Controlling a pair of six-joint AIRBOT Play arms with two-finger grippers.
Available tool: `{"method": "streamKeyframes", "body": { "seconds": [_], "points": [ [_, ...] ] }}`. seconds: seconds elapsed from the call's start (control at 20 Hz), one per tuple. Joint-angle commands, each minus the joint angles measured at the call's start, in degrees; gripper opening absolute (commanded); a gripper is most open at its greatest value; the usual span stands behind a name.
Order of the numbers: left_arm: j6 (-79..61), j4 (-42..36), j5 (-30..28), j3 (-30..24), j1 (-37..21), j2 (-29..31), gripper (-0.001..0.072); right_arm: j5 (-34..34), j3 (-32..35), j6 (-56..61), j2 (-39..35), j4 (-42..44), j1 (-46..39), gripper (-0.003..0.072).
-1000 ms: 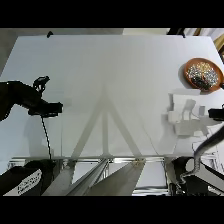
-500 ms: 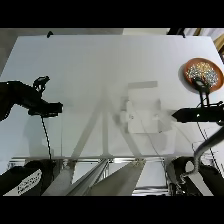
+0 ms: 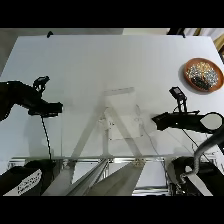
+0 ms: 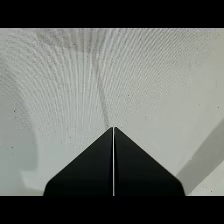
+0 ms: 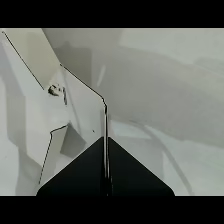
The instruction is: Fold the box and place the chain.
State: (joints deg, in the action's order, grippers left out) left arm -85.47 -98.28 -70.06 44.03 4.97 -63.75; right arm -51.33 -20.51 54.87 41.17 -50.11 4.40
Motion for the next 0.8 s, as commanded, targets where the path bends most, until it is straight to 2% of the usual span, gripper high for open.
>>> {"method": "streamKeyframes", "body": {
  "seconds": [0.0, 0.1, 0.15, 0.2, 0.25, 0.3, 0.55, 0.6, 0.65, 0.75],
  "points": [
    [-0.3, 0.4, 5.0, 0.0, 0.0, 0.0, 0.0010, 2.9, 0.4, 1.3, -0.2, 0.7, 3.1, 0.0011],
    [-2.0, 1.5, 6.2, 0.0, 0.1, 0.0, 0.0034, 2.9, 0.5, 1.7, -0.2, 0.0, 3.1, 0.0011],
    [-5.5, 1.2, 6.8, 0.0, 0.1, 0.0, 0.0184, 2.9, 0.5, 1.8, -0.2, -0.1, 3.1, 0.0011],
    [-10.4, -0.1, 7.1, 0.0, 0.1, 0.0, 0.0441, 2.9, 0.5, 1.8, -0.2, -0.2, 3.1, 0.0012],
    [-16.5, -3.0, 7.8, 0.0, 0.1, 0.0, 0.0561, 2.9, 0.5, 1.9, -0.2, -0.2, 3.1, 0.0012],
    [-25.4, -8.3, 6.9, 0.0, 0.1, 0.0, 0.0592, 2.8, 0.5, 1.9, -0.2, -0.2, 3.1, 0.0012],
    [-58.2, -41.4, 4.0, 0.0, 0.3, -1.3, 0.0600, 2.5, 0.5, 1.9, -0.2, -0.2, 3.1, 0.0012],
    [-61.1, -44.9, 3.7, 0.0, 0.9, -2.3, 0.0603, 2.5, 0.5, 1.9, -0.2, -0.2, 3.1, 0.0012],
    [-62.6, -45.7, 3.5, 0.0, 2.2, -3.4, 0.0647, 2.5, 0.4, 1.9, -0.2, -0.2, 3.1, 0.0012],
    [-65.5, -45.3, 3.2, 0.0, 5.7, -6.9, 0.0671, 2.5, 0.4, 1.9, -0.2, -0.2, 3.1, 0.0012]
  ]
}}
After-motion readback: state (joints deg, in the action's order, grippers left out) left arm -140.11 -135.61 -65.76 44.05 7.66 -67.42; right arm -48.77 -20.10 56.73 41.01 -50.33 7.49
